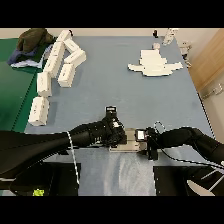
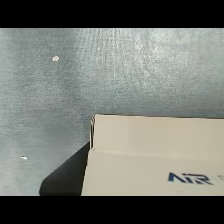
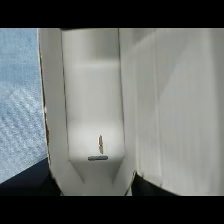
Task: Fold the box.
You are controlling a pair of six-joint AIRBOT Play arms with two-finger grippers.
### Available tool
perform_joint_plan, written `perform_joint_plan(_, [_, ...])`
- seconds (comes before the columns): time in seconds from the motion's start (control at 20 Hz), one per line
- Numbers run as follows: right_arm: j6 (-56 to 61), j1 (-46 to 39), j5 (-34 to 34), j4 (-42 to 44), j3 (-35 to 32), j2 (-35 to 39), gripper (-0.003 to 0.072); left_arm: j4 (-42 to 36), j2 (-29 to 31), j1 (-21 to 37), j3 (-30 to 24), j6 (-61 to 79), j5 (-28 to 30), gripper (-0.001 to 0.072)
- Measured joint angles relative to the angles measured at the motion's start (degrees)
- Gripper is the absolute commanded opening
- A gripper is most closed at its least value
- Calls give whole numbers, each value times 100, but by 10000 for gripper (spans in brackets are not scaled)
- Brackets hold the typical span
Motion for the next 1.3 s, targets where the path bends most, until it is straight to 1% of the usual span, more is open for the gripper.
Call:
perform_joint_plan(0.05, [0,0,0,2,0,0,527,-13,-7,0,4,-4,-11,21])
perform_joint_plan(0.1, [-2,0,2,2,0,0,527,-22,-11,0,7,-7,-15,265])
perform_joint_plan(0.15, [0,2,11,31,0,0,527,-96,-24,-4,4,-9,-39,537])
perform_joint_plan(0.6, [-2,2,7,13,0,0,527,-111,22,-37,35,-11,-44,537])
perform_joint_plan(0.7, [0,2,7,13,0,0,527,-116,197,-37,109,66,-138,537])
perform_joint_plan(0.8, [0,2,7,13,0,0,527,-114,531,-37,181,203,-343,538])
perform_joint_plan(0.85, [0,2,4,11,0,0,527,-114,743,-37,205,286,-494,537])
perform_joint_plan(0.9, [-2,2,4,11,0,0,527,-111,968,-37,223,345,-671,427])
perform_joint_plan(0.95, [0,2,7,11,0,0,527,-103,1167,-37,229,400,-868,6])
perform_joint_plan(1.05, [-2,2,0,11,0,0,527,-94,1539,-63,247,597,-1095,13])
perform_joint_plan(1.15, [0,2,2,9,0,2,527,-28,1784,-63,251,903,-1281,13])
perform_joint_plan(1.3, [-2,2,0,11,0,2,527,31,1947,39,254,1631,-1266,13])
